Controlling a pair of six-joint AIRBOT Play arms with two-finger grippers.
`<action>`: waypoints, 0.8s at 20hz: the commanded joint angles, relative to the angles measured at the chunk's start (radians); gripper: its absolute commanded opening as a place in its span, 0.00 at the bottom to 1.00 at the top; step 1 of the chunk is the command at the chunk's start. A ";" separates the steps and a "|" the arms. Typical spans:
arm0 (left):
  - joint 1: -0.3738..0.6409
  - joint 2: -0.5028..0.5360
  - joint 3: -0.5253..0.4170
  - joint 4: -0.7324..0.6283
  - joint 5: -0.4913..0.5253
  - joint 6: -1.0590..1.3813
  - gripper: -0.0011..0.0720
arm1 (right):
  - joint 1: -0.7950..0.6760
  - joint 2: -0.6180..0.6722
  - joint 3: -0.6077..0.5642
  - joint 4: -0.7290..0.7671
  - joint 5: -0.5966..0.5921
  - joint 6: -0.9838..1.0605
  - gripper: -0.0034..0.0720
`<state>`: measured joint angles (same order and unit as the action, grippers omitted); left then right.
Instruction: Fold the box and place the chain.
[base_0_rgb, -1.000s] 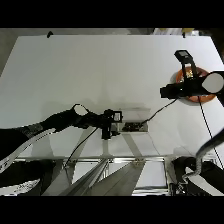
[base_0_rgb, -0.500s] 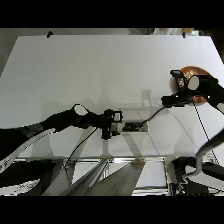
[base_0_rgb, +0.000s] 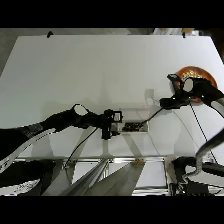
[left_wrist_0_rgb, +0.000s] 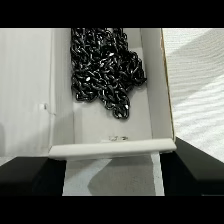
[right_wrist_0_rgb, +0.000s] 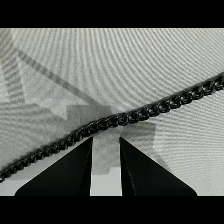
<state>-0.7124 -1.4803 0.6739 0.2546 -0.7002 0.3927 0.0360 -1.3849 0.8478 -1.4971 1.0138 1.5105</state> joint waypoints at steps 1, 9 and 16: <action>0.000 0.000 0.000 0.000 0.000 0.000 0.39 | 0.014 0.001 -0.001 0.001 -0.005 0.000 0.26; 0.000 0.000 0.000 0.000 0.000 0.000 0.39 | 0.050 0.053 -0.001 0.001 -0.002 0.000 0.44; 0.000 0.000 0.000 0.000 0.000 0.000 0.39 | 0.050 0.009 -0.001 0.002 -0.012 0.011 0.42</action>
